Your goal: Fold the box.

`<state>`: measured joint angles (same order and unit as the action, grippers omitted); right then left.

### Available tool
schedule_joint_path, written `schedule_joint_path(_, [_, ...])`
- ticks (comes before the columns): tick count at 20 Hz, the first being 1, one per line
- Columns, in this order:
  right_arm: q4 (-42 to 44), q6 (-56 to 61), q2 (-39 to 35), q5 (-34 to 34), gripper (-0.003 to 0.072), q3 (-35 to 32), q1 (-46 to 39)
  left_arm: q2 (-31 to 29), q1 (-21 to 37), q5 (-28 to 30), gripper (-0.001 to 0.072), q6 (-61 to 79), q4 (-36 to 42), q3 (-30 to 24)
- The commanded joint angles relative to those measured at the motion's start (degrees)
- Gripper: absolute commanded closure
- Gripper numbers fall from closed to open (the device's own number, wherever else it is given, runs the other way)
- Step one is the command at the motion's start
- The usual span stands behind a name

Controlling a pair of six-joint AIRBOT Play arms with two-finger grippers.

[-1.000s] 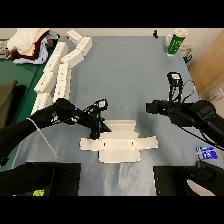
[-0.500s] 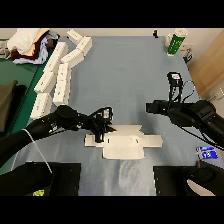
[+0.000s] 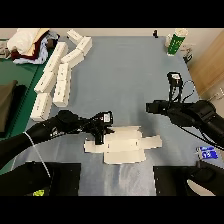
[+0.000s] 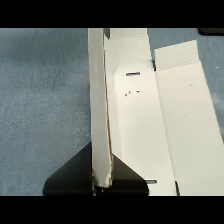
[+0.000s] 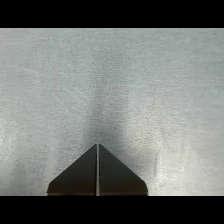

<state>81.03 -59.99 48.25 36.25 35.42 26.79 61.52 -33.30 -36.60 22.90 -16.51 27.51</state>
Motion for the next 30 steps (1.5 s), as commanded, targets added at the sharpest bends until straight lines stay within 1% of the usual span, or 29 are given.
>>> schedule_joint_path(1, [0.00,0.00,0.00,0.00,0.0668,0.04,0.04,-0.04,-0.07,-2.58,0.0697,-1.49,-0.24,-0.15])
schedule_joint_path(3, [0.00,0.00,0.02,0.00,0.0668,0.02,0.04,-0.17,-0.33,-3.91,0.0697,-1.42,-0.26,-0.15])
schedule_joint_path(10, [-0.02,0.00,0.02,-0.02,0.0668,0.02,0.04,-3.43,-1.75,-3.43,0.0697,-1.40,-2.27,-0.22])
schedule_joint_path(13, [0.00,0.00,0.00,-0.24,0.0668,0.02,0.04,-3.50,-2.10,-3.04,0.0697,-1.44,-2.60,-1.68])
schedule_joint_path(15, [0.00,0.00,0.02,-0.31,0.0668,0.02,0.04,-3.54,-3.34,-1.18,0.0697,-1.42,-2.58,-2.82])
schedule_joint_path(17, [0.02,0.00,0.00,-0.26,0.0668,0.04,0.04,-4.35,-4.24,1.29,0.0698,-1.22,-2.36,-2.56])
schedule_joint_path(18, [0.28,0.00,0.00,-0.28,0.0668,0.04,0.04,-5.40,-4.24,3.39,0.0698,-0.79,-2.36,-2.14])
schedule_joint_path(21, [0.26,0.00,0.00,-0.33,0.0668,0.02,0.04,-8.92,-4.13,12.70,0.0697,8.17,-1.38,-1.38])
schedule_joint_path(22, [0.26,0.00,0.02,-0.37,0.0668,0.02,0.04,-9.03,-3.65,12.98,0.0696,10.75,0.26,-1.31])
schedule_joint_path(24, [0.31,0.02,0.02,-1.09,0.0668,0.02,0.04,-7.93,-2.34,9.64,0.0696,12.70,1.99,-1.31])
schedule_joint_path(26, [0.33,0.02,0.02,-2.38,0.0668,0.04,0.04,-5.79,-2.34,9.11,0.0697,12.68,3.10,-1.33])
schedule_joint_path(30, [0.87,0.02,0.02,-2.80,0.0669,0.02,0.04,-2.47,-2.43,7.89,0.0697,12.68,7.23,-1.46])
